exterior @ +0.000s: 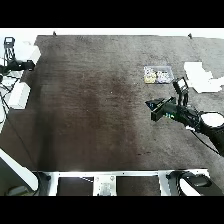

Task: Fold the box and place the chain.

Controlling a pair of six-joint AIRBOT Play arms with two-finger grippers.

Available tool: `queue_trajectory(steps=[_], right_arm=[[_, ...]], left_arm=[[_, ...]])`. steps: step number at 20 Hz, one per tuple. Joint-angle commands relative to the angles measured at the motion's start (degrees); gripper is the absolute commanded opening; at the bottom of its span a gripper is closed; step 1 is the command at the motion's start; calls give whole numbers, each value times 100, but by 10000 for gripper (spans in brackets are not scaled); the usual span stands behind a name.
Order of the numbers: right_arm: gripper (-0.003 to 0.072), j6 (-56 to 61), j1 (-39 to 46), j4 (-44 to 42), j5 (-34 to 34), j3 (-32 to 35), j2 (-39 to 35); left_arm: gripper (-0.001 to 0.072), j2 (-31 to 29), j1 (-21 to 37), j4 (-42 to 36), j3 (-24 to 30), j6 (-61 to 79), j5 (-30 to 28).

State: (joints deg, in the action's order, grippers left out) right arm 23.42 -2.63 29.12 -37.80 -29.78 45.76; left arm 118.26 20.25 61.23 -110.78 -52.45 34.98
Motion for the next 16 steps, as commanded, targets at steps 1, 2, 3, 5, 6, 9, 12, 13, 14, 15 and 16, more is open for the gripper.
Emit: queue_trajectory(steps=[1,2,3,5,6,9,12,13,14,15,16], right_arm=[[15,2,-2,-22,57,2,2],[15,2,-2,-20,57,2,2],[15,2,-2,-20,57,2,2],[15,2,-2,-20,55,2,2],[15,0,-2,-20,55,2,4],[15,0,-2,-20,55,2,2],[15,0,-2,-20,55,2,2],[15,0,-2,-20,55,2,2],[15,0,-2,-20,55,2,2],[15,0,-2,-20,55,2,2],[15,0,-2,-20,55,2,2]], left_arm=[[16,4,20,155,356,-111,-474],[16,4,20,155,457,-114,-560],[16,11,20,153,494,-125,-579],[17,15,20,116,616,-133,-717],[17,31,20,83,664,-131,-732],[18,129,22,81,667,-133,-667],[69,160,22,83,667,-129,-636],[455,160,22,83,667,-129,-713],[720,162,22,87,664,-129,-791],[720,157,22,87,664,-131,-846],[720,157,22,94,664,-116,-885]])
